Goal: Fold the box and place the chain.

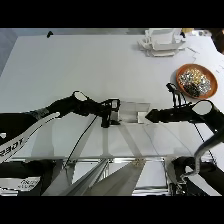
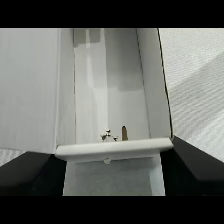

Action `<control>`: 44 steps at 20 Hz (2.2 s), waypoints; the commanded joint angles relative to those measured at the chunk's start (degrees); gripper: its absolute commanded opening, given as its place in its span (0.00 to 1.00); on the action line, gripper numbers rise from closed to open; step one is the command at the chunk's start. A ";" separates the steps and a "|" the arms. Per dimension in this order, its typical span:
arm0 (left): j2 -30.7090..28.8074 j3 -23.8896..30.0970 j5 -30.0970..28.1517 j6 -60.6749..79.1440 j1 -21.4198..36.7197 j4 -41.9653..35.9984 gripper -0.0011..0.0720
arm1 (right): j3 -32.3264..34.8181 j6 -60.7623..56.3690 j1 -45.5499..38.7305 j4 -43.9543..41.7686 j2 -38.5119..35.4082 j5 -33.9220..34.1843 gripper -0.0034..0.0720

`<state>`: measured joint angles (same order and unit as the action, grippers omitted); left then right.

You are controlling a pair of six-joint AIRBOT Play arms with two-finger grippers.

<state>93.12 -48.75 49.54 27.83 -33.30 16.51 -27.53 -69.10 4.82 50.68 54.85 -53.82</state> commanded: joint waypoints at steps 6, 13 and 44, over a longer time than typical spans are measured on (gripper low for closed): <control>0.00 -0.02 0.02 0.00 0.00 0.00 0.13 | -4.70 -15.58 10.69 12.11 4.37 2.08 0.63; 0.00 -0.02 -0.02 0.00 0.00 0.00 0.13 | -10.03 -34.23 19.37 23.78 8.70 2.03 0.58; 0.00 -0.02 0.00 0.00 0.00 0.00 0.13 | -15.34 -55.82 29.38 40.19 17.68 -1.95 0.42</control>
<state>93.10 -48.75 49.54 27.94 -33.30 16.40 -42.83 -125.78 34.22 90.08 73.12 -55.55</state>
